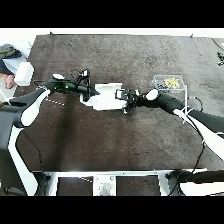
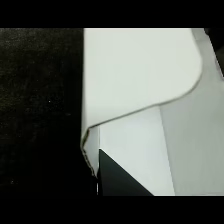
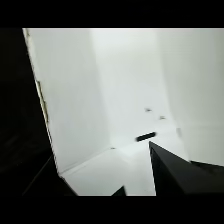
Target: Fold the box and place the chain.
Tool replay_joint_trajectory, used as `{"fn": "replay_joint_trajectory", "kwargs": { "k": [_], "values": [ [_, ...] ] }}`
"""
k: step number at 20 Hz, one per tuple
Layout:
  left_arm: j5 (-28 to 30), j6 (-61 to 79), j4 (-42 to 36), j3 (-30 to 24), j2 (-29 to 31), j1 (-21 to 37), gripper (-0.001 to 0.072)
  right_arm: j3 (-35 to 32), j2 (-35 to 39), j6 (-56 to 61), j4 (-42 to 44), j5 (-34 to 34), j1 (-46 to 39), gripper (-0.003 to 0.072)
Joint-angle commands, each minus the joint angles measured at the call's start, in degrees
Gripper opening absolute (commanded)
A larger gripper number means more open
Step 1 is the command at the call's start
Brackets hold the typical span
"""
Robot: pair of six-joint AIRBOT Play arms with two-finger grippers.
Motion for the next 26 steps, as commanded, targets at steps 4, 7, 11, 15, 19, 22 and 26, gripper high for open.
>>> {"fn": "replay_joint_trajectory", "kwargs": {
  "k": [4, 7, 11, 15, 19, 22, 26],
  "values": [
    [0.00, 0.02, 0.00, 0.00, -0.02, 0.02, 0.0012, 3.48, 1.22, 0.07, 1.31, 1.95, -2.25, 0.0589],
    [0.00, 0.02, 0.00, 0.00, -0.02, 0.02, 0.0012, 4.59, 1.01, -0.59, 1.36, 1.92, -2.25, 0.0597],
    [0.00, 0.02, 0.00, 0.00, -0.02, 0.02, 0.0012, 5.09, 0.76, -3.45, 2.43, 2.25, -2.25, 0.0597],
    [0.00, 0.02, 0.00, 0.00, -0.02, 0.02, 0.0012, 6.58, -1.62, -4.68, 3.50, 3.63, -2.29, 0.0598],
    [0.00, 0.02, 0.00, 0.00, -0.02, 0.02, 0.0012, 6.99, -2.27, -4.63, 3.45, 3.34, -2.49, 0.0598],
    [0.00, 0.02, 0.00, 0.00, -0.02, 0.02, 0.0012, 6.99, -2.19, -3.52, 3.48, 1.11, -2.56, 0.0597],
    [0.00, 0.02, 0.00, 0.00, -0.02, 0.02, 0.0012, 6.99, -2.19, -2.67, 3.52, 1.46, -3.50, 0.0598]
  ]
}}
